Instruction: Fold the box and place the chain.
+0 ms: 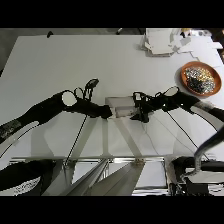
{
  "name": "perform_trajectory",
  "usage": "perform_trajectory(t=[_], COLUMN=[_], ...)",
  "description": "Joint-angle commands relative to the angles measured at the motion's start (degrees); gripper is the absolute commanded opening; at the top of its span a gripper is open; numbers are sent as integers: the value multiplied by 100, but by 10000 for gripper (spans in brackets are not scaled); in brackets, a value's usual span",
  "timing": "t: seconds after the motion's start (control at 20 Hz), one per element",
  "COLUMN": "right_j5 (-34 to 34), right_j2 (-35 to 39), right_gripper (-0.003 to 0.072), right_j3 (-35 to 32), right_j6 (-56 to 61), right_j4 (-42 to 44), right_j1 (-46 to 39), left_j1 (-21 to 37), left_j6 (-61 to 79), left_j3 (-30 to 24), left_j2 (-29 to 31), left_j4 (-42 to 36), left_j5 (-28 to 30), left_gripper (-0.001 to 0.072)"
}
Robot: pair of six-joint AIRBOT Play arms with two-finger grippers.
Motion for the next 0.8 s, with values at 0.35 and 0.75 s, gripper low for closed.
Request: perform_trajectory(t=[0.35,0.75], right_j5=[2,2], right_j2=[2,2], right_gripper=[389,389], right_j3=[-2,-2], right_j6=[2,2], right_j4=[2,2], right_j1=[2,2], left_j1=[-223,-557], left_j6=[-1635,-3305], left_j3=[649,1152], left_j2=[-479,-555], left_j4=[1078,2247], left_j5=[-542,-914], left_gripper=[503,486])
